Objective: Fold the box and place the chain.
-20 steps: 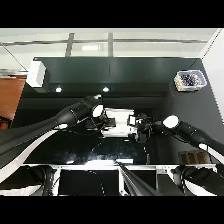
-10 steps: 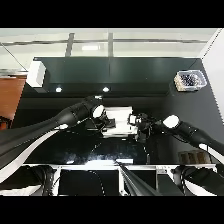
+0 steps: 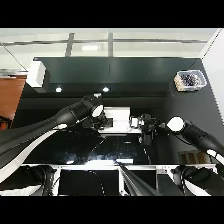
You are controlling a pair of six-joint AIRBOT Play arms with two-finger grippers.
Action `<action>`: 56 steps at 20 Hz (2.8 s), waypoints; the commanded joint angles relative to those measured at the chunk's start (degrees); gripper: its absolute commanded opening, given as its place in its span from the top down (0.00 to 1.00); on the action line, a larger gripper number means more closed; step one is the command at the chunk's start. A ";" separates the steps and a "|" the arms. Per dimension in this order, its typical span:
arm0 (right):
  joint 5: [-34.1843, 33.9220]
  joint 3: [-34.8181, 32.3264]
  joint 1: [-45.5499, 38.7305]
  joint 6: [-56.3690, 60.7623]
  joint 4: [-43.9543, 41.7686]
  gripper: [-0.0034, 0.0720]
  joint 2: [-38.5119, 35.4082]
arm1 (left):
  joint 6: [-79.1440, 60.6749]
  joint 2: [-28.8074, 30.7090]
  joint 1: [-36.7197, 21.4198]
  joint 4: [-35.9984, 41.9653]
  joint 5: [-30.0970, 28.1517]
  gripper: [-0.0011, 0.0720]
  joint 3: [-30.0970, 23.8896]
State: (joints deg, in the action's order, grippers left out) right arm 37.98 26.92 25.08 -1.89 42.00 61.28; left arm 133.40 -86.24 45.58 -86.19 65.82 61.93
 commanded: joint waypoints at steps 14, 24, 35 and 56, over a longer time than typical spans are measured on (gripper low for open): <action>-2.08 0.07 0.04 -18.08 -8.00 0.77 3.30 | -0.13 0.04 0.02 -0.09 0.70 0.95 0.04; -3.32 0.07 0.02 -16.39 -13.42 0.77 3.30 | -0.13 0.04 0.02 -0.09 0.70 0.95 0.04; -4.48 0.07 -0.09 -6.88 -4.92 0.52 3.15 | -0.13 0.04 0.02 -0.09 0.66 0.95 0.04; -9.88 0.07 6.60 -15.76 -24.55 0.78 7.08 | -0.13 0.04 0.02 -0.07 0.39 0.95 0.04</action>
State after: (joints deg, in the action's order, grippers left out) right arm 30.57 26.98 30.46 -17.39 19.99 66.89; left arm 133.21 -86.24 45.58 -86.52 66.39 61.93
